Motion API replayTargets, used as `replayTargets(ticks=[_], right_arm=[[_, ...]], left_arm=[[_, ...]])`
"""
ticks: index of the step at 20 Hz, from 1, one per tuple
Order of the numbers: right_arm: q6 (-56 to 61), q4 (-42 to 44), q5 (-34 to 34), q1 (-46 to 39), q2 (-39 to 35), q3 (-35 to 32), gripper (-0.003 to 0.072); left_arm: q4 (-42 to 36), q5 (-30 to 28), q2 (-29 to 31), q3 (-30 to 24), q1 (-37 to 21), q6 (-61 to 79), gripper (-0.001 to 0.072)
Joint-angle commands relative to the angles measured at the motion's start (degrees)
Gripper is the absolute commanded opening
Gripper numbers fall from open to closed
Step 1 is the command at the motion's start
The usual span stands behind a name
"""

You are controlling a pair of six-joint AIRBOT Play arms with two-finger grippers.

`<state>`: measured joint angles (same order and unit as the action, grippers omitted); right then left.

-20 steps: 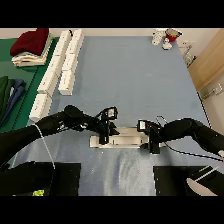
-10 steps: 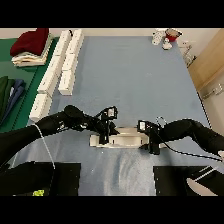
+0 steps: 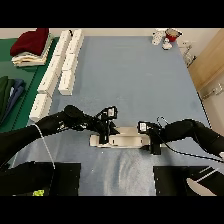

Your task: Fold the box.

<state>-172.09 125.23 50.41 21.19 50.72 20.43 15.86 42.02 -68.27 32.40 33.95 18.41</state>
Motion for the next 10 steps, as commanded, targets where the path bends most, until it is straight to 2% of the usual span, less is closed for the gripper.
replayTargets(ticks=[1, 6, 7, 8, 10], right_arm=[[-0.04, 0.52, -0.44, -0.04, -1.03, 0.09, 0.0632], [-0.04, 0.59, -0.48, -0.02, -0.98, 0.09, 0.061], [-0.04, 0.59, -0.5, -0.02, -0.66, 0.07, 0.0598], [-0.04, 0.59, -0.52, -0.02, 0.02, 0.04, 0.0549], [-0.04, 0.59, -0.9, 0.0, 1.18, 0.04, 0.0538]], left_arm=[[0.02, 0.04, 0.0, -0.02, -0.02, 0.0, 0.0012], [0.02, 0.04, 0.02, -0.02, 0.0, 0.0, 0.0012], [0.02, 0.04, 0.0, -0.02, -0.02, 0.0, 0.0012], [0.02, 0.04, 0.02, -0.02, -0.02, 0.0, 0.0012], [0.02, 0.04, 0.0, -0.02, 0.0, 0.0, 0.0012]])
